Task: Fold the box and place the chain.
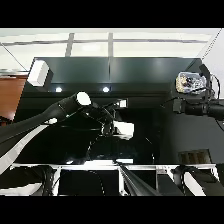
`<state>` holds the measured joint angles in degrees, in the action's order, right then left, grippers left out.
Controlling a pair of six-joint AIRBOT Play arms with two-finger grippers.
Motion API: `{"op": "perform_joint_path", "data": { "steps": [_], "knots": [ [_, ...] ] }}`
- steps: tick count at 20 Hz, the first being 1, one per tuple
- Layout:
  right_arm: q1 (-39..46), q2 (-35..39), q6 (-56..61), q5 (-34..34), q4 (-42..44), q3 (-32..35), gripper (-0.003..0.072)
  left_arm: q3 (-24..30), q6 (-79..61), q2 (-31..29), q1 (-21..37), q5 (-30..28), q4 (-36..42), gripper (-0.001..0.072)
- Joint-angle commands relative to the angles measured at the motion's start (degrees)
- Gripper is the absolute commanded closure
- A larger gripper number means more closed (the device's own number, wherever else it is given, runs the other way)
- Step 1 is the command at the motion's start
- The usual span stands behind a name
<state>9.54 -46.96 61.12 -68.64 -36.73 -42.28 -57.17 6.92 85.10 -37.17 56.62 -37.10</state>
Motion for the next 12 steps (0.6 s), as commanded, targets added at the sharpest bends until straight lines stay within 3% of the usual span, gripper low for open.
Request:
{"op": "perform_joint_path", "data": {
  "steps": [1,5,10,12],
  "knots": [
    [0.0,0.0,-0.1,0.9,0.0,0.0,0.0671,-0.8,1.0,0.1,-0.9,1.1,-4.7,0.0005],
    [0.0,0.0,-0.2,1.0,-1.7,0.0,0.0671,-0.8,2.9,0.2,-4.1,0.8,-13.9,0.0004],
    [0.1,0.0,-0.1,1.2,-1.7,0.0,0.0671,-0.8,3.0,2.6,-6.6,-5.4,-15.2,0.0005],
    [0.1,0.0,-0.1,1.2,-1.7,0.0,0.0670,-0.8,7.3,2.6,-7.9,-6.7,-16.7,0.0063]
  ]
}}
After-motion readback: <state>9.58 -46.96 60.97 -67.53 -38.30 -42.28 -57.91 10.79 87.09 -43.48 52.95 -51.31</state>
